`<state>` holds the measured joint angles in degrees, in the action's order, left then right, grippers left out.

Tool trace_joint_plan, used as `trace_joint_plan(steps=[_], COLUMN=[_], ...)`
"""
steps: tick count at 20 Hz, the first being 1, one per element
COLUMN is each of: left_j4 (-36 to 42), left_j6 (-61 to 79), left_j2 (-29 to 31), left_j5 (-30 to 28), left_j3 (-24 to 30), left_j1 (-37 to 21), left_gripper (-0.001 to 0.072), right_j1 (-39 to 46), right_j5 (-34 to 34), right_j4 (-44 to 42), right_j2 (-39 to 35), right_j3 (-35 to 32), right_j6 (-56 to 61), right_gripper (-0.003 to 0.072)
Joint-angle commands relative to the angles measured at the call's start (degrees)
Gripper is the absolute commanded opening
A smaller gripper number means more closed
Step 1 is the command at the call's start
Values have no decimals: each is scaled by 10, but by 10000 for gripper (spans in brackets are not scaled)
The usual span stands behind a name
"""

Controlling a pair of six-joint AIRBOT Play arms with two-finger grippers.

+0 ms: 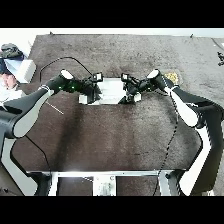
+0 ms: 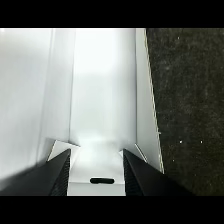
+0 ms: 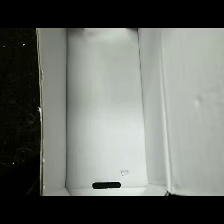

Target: Fold the box and place the chain.

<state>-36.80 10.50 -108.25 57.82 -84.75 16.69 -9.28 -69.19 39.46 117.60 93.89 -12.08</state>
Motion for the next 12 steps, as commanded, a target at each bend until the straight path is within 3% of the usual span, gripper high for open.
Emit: trace_joint_plan(steps=[1, 2, 3, 4, 8, 9, 10, 11, 12], left_j4=[24, 22, 21, 21, 19, 13, 6, 2, 2], left_j6=[5, 8, 18, 12, 13, 8, 4, 4, 4], left_j2=[-1, -1, -1, -1, 0, 0, 0, 0, 0], left_j5=[3, 3, 2, -6, -9, -7, -7, 0, 15], left_j3=[-1, -1, -1, -1, -1, -1, -1, -1, -1], left_j1=[0, 0, -1, -1, -1, -2, -7, -16, -28], left_gripper=[378, 398, 668, 716, 711, 537, 319, 238, 225], right_j1=[0, 0, 0, 0, 0, -1, 0, 0, -1], right_j5=[0, 0, 0, 0, 0, 0, 0, 0, 0], right_j4=[0, 0, 0, 0, 0, 0, 0, 0, 0], right_j2=[0, 0, 0, 0, 0, 0, 0, 0, 0], right_j3=[0, 0, 0, 0, 0, 0, 0, 0, 0], right_j6=[1, 1, 1, 1, 1, 1, 1, 1, 1], right_gripper=[464, 464, 464, 464, 464, 464, 464, 464, 464])
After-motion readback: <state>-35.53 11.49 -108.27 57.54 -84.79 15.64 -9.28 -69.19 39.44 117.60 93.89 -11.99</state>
